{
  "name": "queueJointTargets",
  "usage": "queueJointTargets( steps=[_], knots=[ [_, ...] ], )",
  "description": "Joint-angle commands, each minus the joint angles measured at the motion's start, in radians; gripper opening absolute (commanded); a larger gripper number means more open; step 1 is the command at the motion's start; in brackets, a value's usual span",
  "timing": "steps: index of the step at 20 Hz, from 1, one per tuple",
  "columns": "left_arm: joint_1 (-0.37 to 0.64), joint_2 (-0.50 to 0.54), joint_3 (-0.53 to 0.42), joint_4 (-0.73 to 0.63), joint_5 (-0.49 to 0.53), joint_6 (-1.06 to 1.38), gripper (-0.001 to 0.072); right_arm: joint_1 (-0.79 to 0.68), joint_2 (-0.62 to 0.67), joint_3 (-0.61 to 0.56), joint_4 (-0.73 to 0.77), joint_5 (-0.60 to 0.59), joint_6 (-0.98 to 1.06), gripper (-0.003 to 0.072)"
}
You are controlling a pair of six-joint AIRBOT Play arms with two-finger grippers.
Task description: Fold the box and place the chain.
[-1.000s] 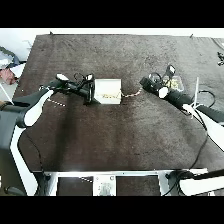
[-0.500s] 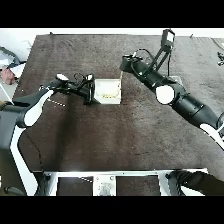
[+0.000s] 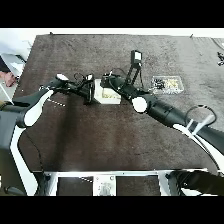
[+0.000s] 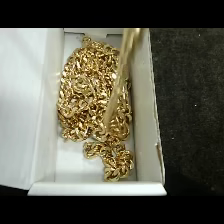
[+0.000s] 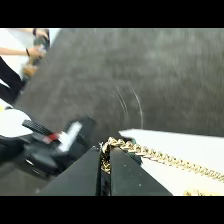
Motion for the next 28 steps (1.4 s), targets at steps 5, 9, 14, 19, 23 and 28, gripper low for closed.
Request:
queueJointTargets(
  steps=[5,9,14,19,23,28],
  knots=[
    [0.0,0.0,0.0,0.0,0.0,0.0,0.0464,-0.16,0.019,-0.031,-0.131,0.267,0.005,0.0303],
    [0.0,0.0,0.0,0.0,0.0,0.0,0.0464,-0.399,0.092,-0.204,-0.131,0.285,0.115,0.0304],
    [0.0,0.0,0.0,0.0,0.0,0.0,0.0464,-0.546,0.079,-0.322,-0.129,0.227,0.139,0.0305],
    [0.001,0.0,0.0,0.0,0.0,0.0,0.0464,-0.588,-0.026,-0.304,-0.035,0.1,0.139,0.0305],
    [0.001,0.0,0.0,0.0,0.0,0.0,0.0464,-0.582,-0.136,-0.213,-0.022,0.079,0.139,0.0304],
    [0.001,0.0,0.0,0.0,0.0,0.0,0.0464,-0.561,-0.256,-0.072,-0.022,0.079,0.139,0.0265]
  ],
)
